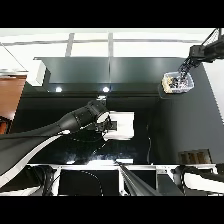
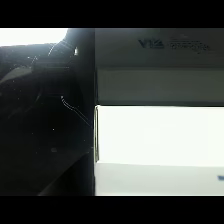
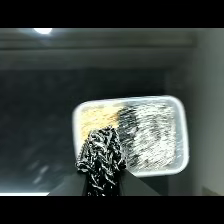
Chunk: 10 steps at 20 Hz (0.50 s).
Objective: Fold the box and place the chain.
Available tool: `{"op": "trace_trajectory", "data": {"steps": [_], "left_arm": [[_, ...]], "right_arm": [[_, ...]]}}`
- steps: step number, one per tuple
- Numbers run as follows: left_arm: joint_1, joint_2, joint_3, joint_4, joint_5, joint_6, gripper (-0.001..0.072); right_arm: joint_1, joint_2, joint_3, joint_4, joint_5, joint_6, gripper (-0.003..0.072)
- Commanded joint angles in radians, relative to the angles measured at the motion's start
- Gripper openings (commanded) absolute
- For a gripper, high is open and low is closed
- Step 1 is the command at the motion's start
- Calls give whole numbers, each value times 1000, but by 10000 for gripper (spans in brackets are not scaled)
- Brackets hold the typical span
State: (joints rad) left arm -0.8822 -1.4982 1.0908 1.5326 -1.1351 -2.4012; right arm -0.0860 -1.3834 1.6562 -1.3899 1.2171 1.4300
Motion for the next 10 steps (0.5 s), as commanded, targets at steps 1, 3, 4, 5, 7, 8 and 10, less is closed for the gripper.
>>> {"op": "trace_trajectory", "data": {"steps": [1, 3, 4, 5, 7, 8, 10], "left_arm": [[0, 0, 0, 0, 0, 0, 24], [0, 0, 0, 0, 0, 0, 24], [0, 0, 0, 0, 0, 0, 24], [0, 0, 0, 0, 0, 0, 24], [0, 0, 0, 0, 0, 0, 24], [0, 0, 0, 0, 0, 0, 24], [0, 0, 0, 0, 0, 0, 24]], "right_arm": [[1, 130, -12, 197, 132, -129, 16], [1, 212, -50, 334, 206, -180, 16], [1, 246, -70, 393, 269, -214, 16], [1, 281, -99, 440, 332, -236, 16], [11, 362, -203, 493, 358, -251, 16], [22, 403, -270, 505, 361, -250, 16], [56, 473, -415, 540, 349, -251, 16]]}}
